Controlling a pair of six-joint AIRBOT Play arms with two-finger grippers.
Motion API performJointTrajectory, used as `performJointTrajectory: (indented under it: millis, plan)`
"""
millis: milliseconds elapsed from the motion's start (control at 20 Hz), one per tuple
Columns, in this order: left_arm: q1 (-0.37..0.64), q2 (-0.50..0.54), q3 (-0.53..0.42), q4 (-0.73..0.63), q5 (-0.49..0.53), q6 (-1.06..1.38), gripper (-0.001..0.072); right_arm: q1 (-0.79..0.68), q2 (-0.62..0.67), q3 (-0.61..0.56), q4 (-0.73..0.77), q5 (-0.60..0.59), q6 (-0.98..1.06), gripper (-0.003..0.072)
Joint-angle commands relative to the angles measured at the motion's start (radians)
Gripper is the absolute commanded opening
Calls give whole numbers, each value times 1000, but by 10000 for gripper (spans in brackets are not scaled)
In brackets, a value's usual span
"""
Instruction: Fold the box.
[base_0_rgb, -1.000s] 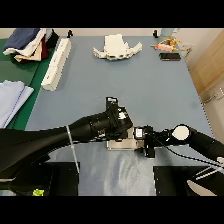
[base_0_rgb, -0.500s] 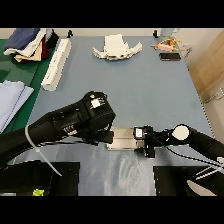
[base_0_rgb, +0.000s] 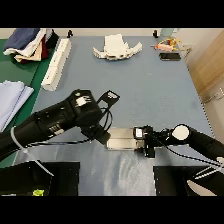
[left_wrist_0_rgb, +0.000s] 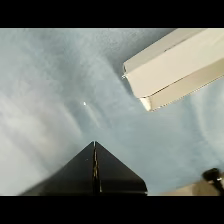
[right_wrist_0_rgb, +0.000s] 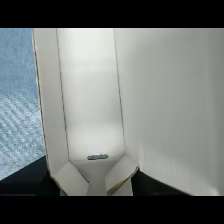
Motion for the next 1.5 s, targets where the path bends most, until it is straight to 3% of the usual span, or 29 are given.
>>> performJointTrajectory:
  millis: [0, 50, 100, 150, 200, 350, 600, 1000, 1450]
  plan:
    - [169, 136, -172, -103, 245, 505, 15, 0, 0, 1, 0, 0, 0, 474]
    - [246, 181, -239, -224, 303, 757, 16, 0, 0, 1, 0, 0, 1, 474]
    - [319, 209, -292, -337, 339, 985, 111, 0, 0, 1, 0, 0, 0, 474]
    - [390, 224, -343, -451, 376, 1164, 590, 0, 0, 1, 0, 0, 0, 474]
    - [452, 228, -385, -547, 417, 1268, 699, 0, 0, 1, 0, 0, 0, 474]
    - [570, 214, -500, -723, 494, 1545, 698, 0, 0, 1, 0, 0, 0, 474]
    - [538, 109, -631, -823, 656, 1848, 699, 0, 0, 1, 0, 0, 0, 474]
    - [368, -19, -636, -958, 810, 1867, 700, 0, 0, 1, 1, 0, 0, 474]
    - [327, -34, -634, -1009, 857, 1863, 699, 0, 0, 1, 0, 0, 0, 474]
